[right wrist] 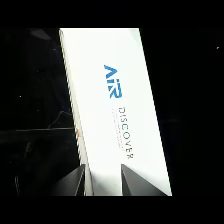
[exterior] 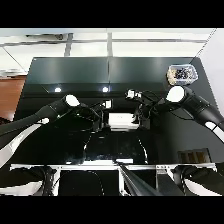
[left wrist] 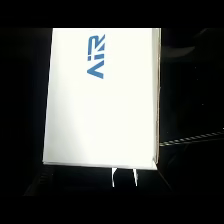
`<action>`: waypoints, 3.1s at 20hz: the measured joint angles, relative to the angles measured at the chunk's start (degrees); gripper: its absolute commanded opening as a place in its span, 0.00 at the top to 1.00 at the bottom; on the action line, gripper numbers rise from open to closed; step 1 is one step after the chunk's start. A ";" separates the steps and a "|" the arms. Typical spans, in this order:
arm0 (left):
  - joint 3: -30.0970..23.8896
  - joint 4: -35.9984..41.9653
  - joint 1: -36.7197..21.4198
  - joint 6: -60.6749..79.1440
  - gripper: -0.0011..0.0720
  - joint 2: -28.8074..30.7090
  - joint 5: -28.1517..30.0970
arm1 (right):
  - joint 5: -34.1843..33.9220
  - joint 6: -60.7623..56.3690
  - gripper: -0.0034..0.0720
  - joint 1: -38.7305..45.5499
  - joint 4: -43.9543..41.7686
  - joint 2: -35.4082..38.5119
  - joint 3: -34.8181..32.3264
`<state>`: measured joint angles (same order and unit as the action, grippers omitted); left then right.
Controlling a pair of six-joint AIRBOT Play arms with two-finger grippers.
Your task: Fold the box and place the chain.
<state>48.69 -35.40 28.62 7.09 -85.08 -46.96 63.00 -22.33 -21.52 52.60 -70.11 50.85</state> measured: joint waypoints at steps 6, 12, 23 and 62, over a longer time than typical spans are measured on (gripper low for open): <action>0.00 -0.02 0.02 -0.02 0.49 0.00 -0.09 | 0.90 -0.17 0.64 0.00 -0.13 0.04 -1.62; 0.00 0.15 0.02 -0.22 0.49 0.00 -0.07 | 6.05 -12.15 0.94 3.02 -1.60 3.08 -0.96; 0.00 0.09 0.02 -0.04 0.49 0.00 -0.02 | -1.25 -26.62 0.94 9.53 -34.21 3.08 -16.00; 21.14 -2.97 7.21 -8.24 0.02 -5.20 -7.52 | 15.04 -37.22 0.94 38.03 -11.13 23.41 -5.92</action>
<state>69.82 -38.37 35.83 -1.15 -90.28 -54.48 78.04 -59.55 16.51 41.47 -46.70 44.93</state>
